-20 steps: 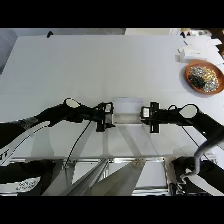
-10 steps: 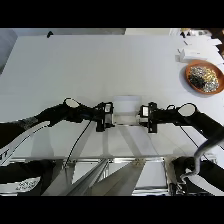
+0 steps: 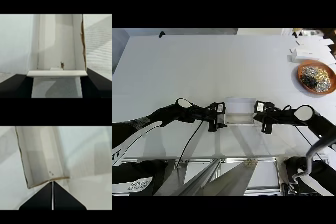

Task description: Fold the box and place the chain.

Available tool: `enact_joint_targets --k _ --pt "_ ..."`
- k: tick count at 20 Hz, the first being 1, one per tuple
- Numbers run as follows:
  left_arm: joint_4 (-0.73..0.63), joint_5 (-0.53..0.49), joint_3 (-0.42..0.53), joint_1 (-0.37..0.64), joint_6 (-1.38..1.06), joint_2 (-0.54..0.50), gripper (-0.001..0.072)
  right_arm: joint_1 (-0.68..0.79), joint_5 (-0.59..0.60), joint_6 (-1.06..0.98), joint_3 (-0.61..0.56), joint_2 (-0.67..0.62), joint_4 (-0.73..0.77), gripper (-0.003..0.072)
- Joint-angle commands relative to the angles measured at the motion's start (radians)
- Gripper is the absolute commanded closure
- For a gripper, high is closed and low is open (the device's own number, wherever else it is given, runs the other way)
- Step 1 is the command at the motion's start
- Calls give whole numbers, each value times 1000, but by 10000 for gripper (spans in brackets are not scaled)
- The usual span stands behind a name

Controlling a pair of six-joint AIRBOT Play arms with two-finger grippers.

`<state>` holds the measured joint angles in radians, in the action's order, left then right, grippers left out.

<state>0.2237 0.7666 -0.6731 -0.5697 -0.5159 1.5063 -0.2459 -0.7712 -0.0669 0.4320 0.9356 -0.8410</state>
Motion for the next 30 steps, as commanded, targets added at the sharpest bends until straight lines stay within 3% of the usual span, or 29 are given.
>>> enact_joint_targets --k 1,6,10,16,24,30 --pt "0 1 0 1 0 0 456 29 31 -346 1 -102 -167 664" --pt "0 1 0 1 0 0 456 204 100 -1035 1 -118 -478 664" --pt "0 1 0 1 0 0 456 238 38 -1205 1 -38 -459 664" --pt "0 1 0 1 0 0 456 238 -60 -1084 1 158 -133 664" --pt "0 1 0 1 0 0 456 204 -101 -957 1 145 53 664" --pt "0 1 0 1 0 0 456 203 -138 -948 1 50 60 663"
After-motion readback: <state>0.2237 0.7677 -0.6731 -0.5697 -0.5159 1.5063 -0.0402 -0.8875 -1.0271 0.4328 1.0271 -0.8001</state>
